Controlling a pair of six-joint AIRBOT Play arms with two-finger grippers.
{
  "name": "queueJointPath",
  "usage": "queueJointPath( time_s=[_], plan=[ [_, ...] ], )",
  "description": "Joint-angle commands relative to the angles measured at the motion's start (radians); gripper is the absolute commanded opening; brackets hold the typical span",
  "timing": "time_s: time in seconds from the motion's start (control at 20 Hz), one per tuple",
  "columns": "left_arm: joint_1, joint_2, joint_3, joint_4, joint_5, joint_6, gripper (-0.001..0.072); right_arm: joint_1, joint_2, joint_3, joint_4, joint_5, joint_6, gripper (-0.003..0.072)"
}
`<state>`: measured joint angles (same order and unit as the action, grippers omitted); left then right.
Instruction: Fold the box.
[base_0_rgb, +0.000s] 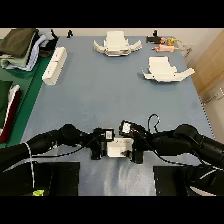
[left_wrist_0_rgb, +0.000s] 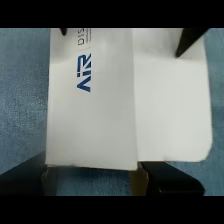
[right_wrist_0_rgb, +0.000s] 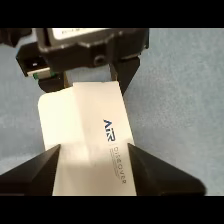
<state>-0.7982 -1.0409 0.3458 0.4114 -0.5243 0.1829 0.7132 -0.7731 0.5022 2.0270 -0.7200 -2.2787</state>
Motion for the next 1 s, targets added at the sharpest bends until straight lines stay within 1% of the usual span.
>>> queueJointPath(
  time_s=[0.0,0.25,0.45,0.8,0.85,0.95],
  plan=[
    [0.000,0.000,0.000,0.000,0.000,0.000,0.0472,0.005,-0.013,0.002,-0.084,-0.014,-0.011,0.0672],
    [0.000,0.000,0.000,0.000,0.000,0.000,0.0472,0.005,-0.025,0.005,-0.190,0.004,-0.012,0.0671],
    [0.000,0.000,0.000,0.000,0.000,0.000,0.0472,0.005,-0.025,0.024,-0.192,0.035,-0.039,0.0669],
    [0.000,0.000,0.000,0.000,0.000,0.000,0.0472,0.005,-0.024,0.071,-0.192,0.031,-0.045,0.0664],
    [0.000,0.000,0.000,0.000,0.000,0.000,0.0472,0.005,-0.025,0.071,-0.201,0.031,-0.045,0.0647],
    [0.000,0.000,0.000,0.000,0.000,0.000,0.0472,0.005,-0.026,0.071,-0.233,0.031,-0.045,0.0647]
  ],
)
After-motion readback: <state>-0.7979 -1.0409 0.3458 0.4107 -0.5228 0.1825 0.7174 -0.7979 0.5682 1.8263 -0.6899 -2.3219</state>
